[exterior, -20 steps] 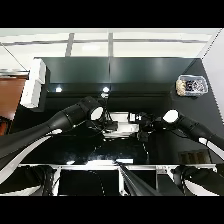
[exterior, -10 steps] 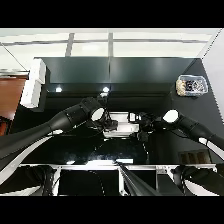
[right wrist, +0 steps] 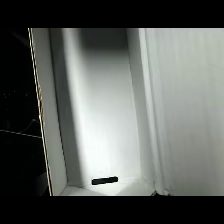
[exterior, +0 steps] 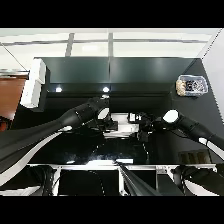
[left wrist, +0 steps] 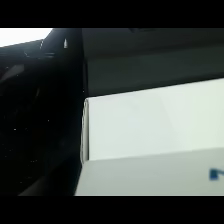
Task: Fold the box and place the chain.
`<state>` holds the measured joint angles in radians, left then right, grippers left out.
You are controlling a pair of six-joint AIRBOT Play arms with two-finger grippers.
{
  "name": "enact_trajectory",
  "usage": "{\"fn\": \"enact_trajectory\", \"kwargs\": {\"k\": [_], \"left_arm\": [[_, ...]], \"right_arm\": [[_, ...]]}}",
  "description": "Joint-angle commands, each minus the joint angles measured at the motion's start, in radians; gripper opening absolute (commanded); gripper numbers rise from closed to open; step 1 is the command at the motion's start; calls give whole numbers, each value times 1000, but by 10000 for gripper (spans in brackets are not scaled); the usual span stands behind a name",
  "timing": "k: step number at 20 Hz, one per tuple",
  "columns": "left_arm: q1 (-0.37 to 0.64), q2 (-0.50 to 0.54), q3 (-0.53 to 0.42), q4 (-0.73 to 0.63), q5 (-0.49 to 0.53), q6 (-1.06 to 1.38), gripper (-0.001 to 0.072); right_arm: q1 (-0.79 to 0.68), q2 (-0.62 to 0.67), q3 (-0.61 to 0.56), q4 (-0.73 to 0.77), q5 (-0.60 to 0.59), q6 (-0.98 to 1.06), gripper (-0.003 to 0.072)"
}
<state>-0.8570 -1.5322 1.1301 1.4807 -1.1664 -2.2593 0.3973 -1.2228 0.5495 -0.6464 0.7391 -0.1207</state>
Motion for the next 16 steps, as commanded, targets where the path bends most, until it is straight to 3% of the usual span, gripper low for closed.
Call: {"fn": "enact_trajectory", "kwargs": {"k": [1,4,7,11,12,13,14,16], "left_arm": [[-1,-23,9,-6,-21,-54,228],[-3,-29,25,-5,-17,-80,216],[-4,-34,43,-5,-15,-80,24],[-4,-35,57,-5,-22,-80,25],[-3,-35,58,-5,-22,-79,55],[-3,-35,58,-5,-23,-80,249],[-3,-35,58,-5,-29,-80,356],[-3,-35,58,0,-42,-80,356]], "right_arm": [[0,0,1,0,0,0,404],[0,0,1,0,1,0,404],[0,0,1,0,1,0,404],[0,0,1,0,1,0,404],[0,0,1,0,1,0,404],[0,0,1,0,1,0,404],[0,0,1,0,1,0,404],[0,0,1,0,1,0,404]]}}
